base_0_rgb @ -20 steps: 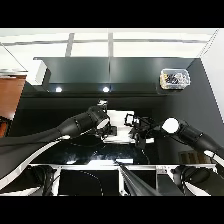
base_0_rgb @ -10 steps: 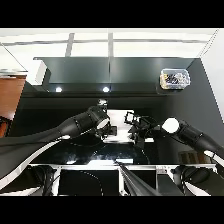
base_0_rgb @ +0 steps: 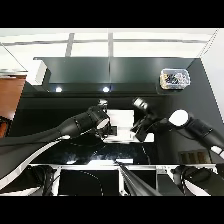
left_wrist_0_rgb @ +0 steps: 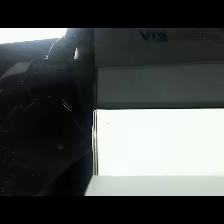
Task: Fold the box and place the chain.
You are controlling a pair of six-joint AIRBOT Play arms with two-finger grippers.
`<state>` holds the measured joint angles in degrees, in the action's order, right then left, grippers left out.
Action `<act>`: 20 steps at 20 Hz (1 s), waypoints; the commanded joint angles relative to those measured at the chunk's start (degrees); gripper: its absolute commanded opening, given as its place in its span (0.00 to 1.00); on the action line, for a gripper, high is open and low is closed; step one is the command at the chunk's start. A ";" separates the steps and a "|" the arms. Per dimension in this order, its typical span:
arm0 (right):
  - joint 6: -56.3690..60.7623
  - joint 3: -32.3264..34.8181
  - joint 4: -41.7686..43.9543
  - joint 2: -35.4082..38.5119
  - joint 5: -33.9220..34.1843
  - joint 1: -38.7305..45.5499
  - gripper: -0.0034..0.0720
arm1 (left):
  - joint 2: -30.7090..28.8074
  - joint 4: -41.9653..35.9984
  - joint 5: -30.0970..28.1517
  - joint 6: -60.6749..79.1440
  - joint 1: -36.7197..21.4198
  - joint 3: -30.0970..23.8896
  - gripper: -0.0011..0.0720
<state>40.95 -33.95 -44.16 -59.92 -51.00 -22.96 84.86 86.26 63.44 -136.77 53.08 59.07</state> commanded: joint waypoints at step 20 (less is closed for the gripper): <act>28.92 5.33 3.19 -9.84 -16.17 22.93 0.07 | 0.04 0.09 -0.33 0.02 0.02 0.04 0.05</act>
<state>71.79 -28.91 -44.36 -69.06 -69.25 3.86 84.86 86.32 63.16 -136.84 53.08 59.07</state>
